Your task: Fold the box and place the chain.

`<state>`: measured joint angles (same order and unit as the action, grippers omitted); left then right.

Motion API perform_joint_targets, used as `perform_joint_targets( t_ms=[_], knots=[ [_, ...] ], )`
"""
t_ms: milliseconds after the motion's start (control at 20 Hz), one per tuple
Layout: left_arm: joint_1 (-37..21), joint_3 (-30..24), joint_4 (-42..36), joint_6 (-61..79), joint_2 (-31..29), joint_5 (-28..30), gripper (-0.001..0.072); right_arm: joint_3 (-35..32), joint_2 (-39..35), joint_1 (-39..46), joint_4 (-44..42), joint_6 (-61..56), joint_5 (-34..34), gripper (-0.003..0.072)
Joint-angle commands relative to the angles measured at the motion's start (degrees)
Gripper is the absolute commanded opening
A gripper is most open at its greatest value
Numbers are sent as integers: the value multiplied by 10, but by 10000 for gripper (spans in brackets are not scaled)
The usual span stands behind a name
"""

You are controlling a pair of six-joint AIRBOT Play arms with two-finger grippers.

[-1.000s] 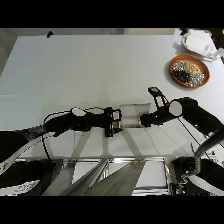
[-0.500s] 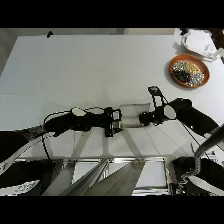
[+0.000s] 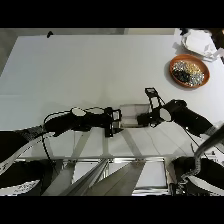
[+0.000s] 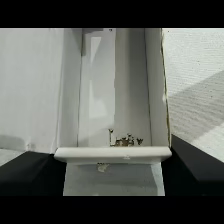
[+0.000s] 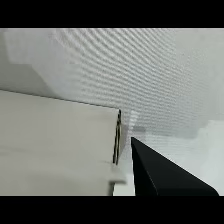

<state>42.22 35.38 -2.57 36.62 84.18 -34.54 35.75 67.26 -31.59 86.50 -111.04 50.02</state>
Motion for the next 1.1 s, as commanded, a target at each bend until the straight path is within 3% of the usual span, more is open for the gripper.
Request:
perform_joint_targets(
  t_ms=[0,150,200,450,550,600,700,800,950,1000,1050],
  knots=[
    [0,0,0,0,0,0,274,0,19,-12,8,-2,1,244],
    [0,0,0,0,0,0,274,0,19,-12,8,-2,6,39],
    [0,0,0,0,0,0,274,0,19,-12,7,-2,10,20],
    [0,0,0,0,0,0,274,0,19,-12,7,-1,23,28],
    [0,0,0,0,0,0,274,0,19,-12,7,-2,23,193],
    [0,0,0,0,0,0,274,0,19,-12,7,-1,23,209],
    [0,0,0,0,0,0,274,0,19,-12,7,-1,23,189],
    [0,0,0,0,0,0,274,0,19,-12,7,-1,23,20],
    [0,0,0,0,0,0,274,0,18,-12,7,2,25,22],
    [0,0,0,0,0,0,274,0,15,-12,7,4,32,56],
    [0,0,0,0,0,0,274,0,7,-12,8,8,37,208]
  ],
)
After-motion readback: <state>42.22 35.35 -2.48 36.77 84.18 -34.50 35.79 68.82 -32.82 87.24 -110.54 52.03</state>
